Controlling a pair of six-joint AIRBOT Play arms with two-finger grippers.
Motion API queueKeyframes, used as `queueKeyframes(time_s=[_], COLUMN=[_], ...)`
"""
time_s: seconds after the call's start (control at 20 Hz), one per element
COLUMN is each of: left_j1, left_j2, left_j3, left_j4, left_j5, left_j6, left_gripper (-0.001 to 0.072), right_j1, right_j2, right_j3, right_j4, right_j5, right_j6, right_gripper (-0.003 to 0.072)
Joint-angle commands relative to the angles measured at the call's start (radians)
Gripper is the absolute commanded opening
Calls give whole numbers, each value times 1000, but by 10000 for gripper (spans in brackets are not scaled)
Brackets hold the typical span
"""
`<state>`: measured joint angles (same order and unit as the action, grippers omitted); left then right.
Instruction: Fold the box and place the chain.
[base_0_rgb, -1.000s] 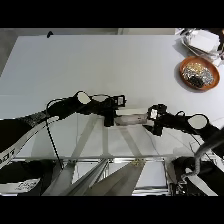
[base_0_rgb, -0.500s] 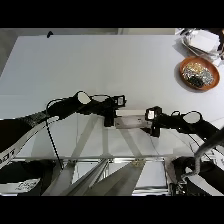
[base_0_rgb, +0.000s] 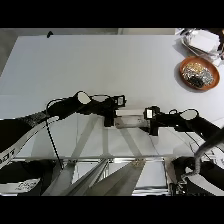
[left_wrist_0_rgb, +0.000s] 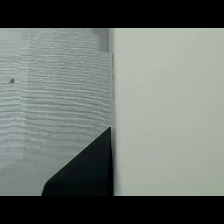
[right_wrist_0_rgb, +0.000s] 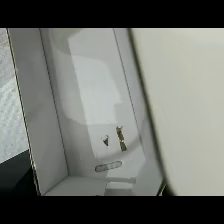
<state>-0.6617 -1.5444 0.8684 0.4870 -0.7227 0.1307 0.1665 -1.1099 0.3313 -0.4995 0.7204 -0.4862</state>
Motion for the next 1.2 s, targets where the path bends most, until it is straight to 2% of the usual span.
queueKeyframes(time_s=[0.0, 0.2, 0.4, 1.15], left_j1=[0, 0, 0, 0], left_j2=[0, 0, 0, 0], left_j3=[0, 0, 0, 0], left_j4=[0, 0, 0, 0], left_j5=[0, 0, 0, 0], left_j6=[0, 0, 0, 0], left_gripper=[10, 10, 10, 10], right_j1=[0, 0, 0, 0], right_j2=[-29, -49, -50, -50], right_j3=[5, 5, 5, 5], right_j4=[8, 7, 2, 0], right_j5=[0, -7, -14, -28], right_j6=[-17, -21, -21, -20], right_gripper=[581, 510, 394, 401])
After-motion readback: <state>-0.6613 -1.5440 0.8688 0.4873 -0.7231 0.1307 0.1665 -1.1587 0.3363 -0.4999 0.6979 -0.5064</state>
